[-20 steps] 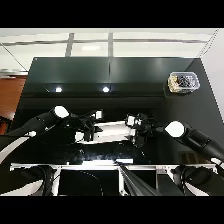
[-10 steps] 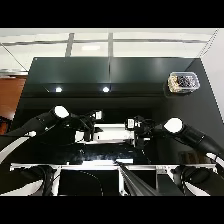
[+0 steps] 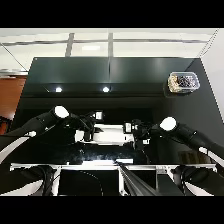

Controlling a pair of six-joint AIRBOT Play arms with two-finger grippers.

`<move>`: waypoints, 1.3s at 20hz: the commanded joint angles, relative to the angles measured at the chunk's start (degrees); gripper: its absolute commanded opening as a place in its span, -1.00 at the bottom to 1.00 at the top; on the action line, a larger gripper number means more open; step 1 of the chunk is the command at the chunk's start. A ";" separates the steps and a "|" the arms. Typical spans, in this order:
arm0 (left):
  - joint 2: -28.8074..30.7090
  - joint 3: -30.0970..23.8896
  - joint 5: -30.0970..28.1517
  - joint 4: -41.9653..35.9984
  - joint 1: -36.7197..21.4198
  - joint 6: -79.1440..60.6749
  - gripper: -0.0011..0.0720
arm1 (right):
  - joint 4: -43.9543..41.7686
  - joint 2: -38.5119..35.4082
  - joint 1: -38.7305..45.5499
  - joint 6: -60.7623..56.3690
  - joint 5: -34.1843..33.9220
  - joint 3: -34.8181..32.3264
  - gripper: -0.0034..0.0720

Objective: Fold the box and place the chain.

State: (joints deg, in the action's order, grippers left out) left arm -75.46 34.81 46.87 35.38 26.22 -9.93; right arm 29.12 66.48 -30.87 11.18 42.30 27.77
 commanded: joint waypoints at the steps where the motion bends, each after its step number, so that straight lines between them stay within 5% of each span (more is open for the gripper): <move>1: 0.02 -0.02 -0.13 -0.04 0.02 0.09 -0.90 | 0.02 1.40 0.04 0.20 -0.83 -0.02 0.76; 18: 0.02 -0.02 -0.13 -0.04 0.02 0.11 -0.89 | 2.89 2.71 -2.45 -2.36 -5.18 0.00 0.76; 20: 0.02 -0.02 -0.13 -0.04 0.02 0.57 -0.89 | 2.89 2.71 -2.45 -2.34 -5.14 0.00 0.19; 23: 0.02 -0.02 -0.11 -0.02 0.00 1.57 -0.89 | 2.89 2.71 -2.45 -2.34 -5.14 0.00 0.19; 24: 0.04 0.09 -0.09 0.00 0.00 1.57 -0.82 | 2.89 2.71 -2.45 -2.36 -5.16 0.00 0.19; 26: 0.85 1.05 0.98 1.33 -0.28 1.64 0.24 | 2.86 2.71 -2.45 -2.36 -5.16 0.00 0.19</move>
State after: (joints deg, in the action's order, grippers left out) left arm -75.20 35.14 46.41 35.94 26.13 -8.51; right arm 31.88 69.17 -33.30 8.86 37.10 27.79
